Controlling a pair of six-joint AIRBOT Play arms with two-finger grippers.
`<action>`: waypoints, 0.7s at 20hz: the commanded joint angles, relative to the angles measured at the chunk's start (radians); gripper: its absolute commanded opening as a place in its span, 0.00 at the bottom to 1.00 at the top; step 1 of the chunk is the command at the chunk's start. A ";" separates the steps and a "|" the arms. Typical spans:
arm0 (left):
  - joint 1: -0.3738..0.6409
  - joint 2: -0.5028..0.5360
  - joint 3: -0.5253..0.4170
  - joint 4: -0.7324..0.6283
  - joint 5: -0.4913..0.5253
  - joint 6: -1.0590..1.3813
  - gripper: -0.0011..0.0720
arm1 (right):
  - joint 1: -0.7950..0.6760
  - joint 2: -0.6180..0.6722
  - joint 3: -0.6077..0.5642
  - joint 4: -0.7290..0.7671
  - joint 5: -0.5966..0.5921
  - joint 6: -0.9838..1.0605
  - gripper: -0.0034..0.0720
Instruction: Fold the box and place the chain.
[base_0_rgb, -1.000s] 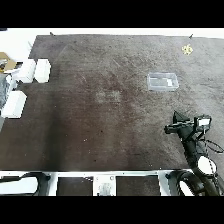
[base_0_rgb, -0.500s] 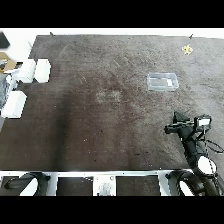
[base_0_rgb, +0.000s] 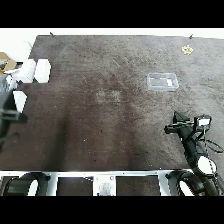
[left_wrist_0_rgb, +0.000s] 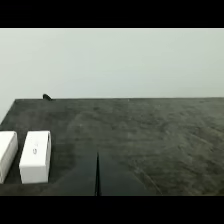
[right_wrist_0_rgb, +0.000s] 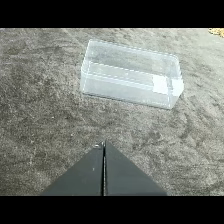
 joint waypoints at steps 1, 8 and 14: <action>-0.006 0.158 -0.155 0.015 -0.053 -0.048 0.02 | 0.000 -0.001 0.000 0.000 0.000 0.000 0.05; -0.006 0.156 -0.235 0.018 -0.005 -0.031 0.02 | 0.000 -0.001 0.000 0.000 0.000 0.000 0.05; -0.006 0.156 -0.235 0.015 -0.002 -0.031 0.03 | 0.000 -0.001 0.000 0.000 0.000 0.000 0.05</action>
